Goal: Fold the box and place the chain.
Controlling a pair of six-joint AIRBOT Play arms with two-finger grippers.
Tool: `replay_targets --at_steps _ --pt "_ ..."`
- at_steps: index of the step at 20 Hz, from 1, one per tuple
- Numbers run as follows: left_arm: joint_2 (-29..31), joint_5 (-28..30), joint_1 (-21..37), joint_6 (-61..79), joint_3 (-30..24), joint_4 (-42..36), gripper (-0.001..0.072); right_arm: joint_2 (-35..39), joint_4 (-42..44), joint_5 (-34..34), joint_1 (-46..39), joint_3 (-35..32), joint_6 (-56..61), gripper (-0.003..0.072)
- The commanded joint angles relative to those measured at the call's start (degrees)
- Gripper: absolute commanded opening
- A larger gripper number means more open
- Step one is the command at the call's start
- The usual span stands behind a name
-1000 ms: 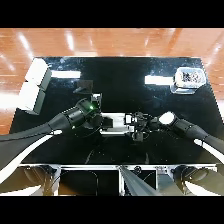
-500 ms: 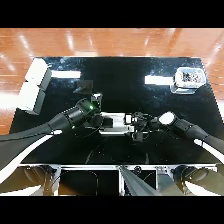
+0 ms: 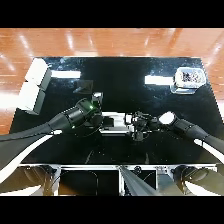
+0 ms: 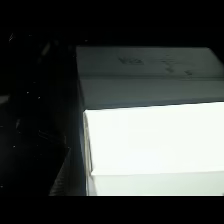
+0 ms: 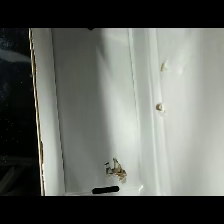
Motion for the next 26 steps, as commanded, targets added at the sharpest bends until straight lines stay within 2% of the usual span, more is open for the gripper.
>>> replay_targets --at_steps 1,2,4,6,7,10,11,12,15,18,22,26 --pt "0.0 0.1 0.0 0.0 0.0 0.0 0.0474 0.0 0.0 0.1 0.0 0.0 0.0 0.0549" --pt "0.0 0.1 0.0 0.0 0.0 0.0 0.0460 0.0 0.0 0.1 0.0 0.0 0.0 0.0549" --pt "0.0 0.1 0.0 0.0 0.0 0.0 0.0334 0.0 0.0 0.1 0.0 0.0 0.0 0.0549" --pt "0.0 -0.5 0.0 0.2 0.0 0.0 0.0115 0.0 0.0 0.1 0.0 0.0 0.0 0.0549" --pt "0.0 -0.8 0.0 0.7 0.0 0.0 0.0034 0.0 0.0 0.0 0.0 0.0 0.0 0.0549" --pt "0.0 -1.4 0.0 1.4 0.0 -0.2 0.0027 0.0 0.0 0.0 0.0 0.0 0.2 0.0551" --pt "0.0 -1.4 0.0 1.4 0.0 -0.2 0.0027 0.0 0.0 0.0 0.0 0.0 0.2 0.0578" --pt "0.0 -1.3 0.0 1.5 0.0 -0.1 0.0027 0.0 0.0 0.0 0.0 0.0 0.2 0.0720" --pt "0.1 -0.2 0.8 2.9 0.3 0.0 0.0027 0.3 0.0 0.4 0.0 0.0 0.5 0.0720" --pt "0.3 3.5 2.5 3.4 0.3 2.1 0.0027 3.1 -0.9 0.4 0.0 0.0 2.4 0.0720" --pt "2.1 8.1 5.4 3.4 0.3 5.5 0.0027 7.8 -11.1 0.6 -0.2 0.0 12.9 0.0720" --pt "3.0 8.7 5.9 2.8 -0.3 6.1 0.0027 11.1 -18.4 3.3 -2.4 0.0 26.2 0.0720"
